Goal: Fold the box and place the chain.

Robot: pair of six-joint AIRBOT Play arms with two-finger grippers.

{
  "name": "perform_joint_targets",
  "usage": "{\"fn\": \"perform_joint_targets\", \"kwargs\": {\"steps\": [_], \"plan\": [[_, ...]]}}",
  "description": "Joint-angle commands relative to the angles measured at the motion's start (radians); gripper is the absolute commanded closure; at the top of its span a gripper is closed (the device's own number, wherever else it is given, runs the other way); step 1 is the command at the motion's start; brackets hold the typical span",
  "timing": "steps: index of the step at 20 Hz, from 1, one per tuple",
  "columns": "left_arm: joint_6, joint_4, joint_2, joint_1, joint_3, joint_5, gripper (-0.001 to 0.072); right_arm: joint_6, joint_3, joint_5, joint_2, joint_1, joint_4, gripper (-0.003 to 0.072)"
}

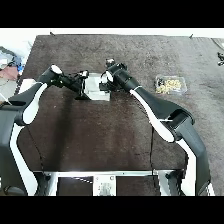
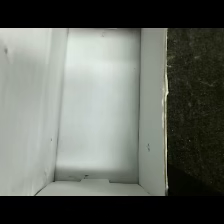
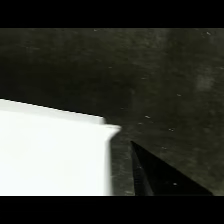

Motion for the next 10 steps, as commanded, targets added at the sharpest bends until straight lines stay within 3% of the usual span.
{"fn": "perform_joint_targets", "kwargs": {"steps": [1, 4, 7, 8, 10], "plan": [[0.001, 0.0, -0.001, 0.001, 0.0, -0.001, 0.0244, 0.01, -0.001, -0.011, -0.019, 0.008, 0.0, 0.0323], [0.001, 0.0, -0.001, 0.001, 0.0, -0.001, 0.0244, 0.011, -0.001, -0.008, -0.032, 0.013, 0.0, 0.0324], [0.001, 0.0, -0.001, 0.001, 0.0, -0.001, 0.0244, 0.035, -0.001, -0.019, -0.032, 0.015, -0.011, 0.0376], [0.001, 0.0, -0.001, 0.001, 0.0, -0.001, 0.0244, 0.037, -0.001, -0.026, -0.032, 0.015, -0.01, 0.0468], [0.001, 0.0, -0.001, 0.001, 0.0, -0.001, 0.0244, 0.052, -0.001, -0.034, -0.032, 0.015, -0.01, 0.0488]]}}
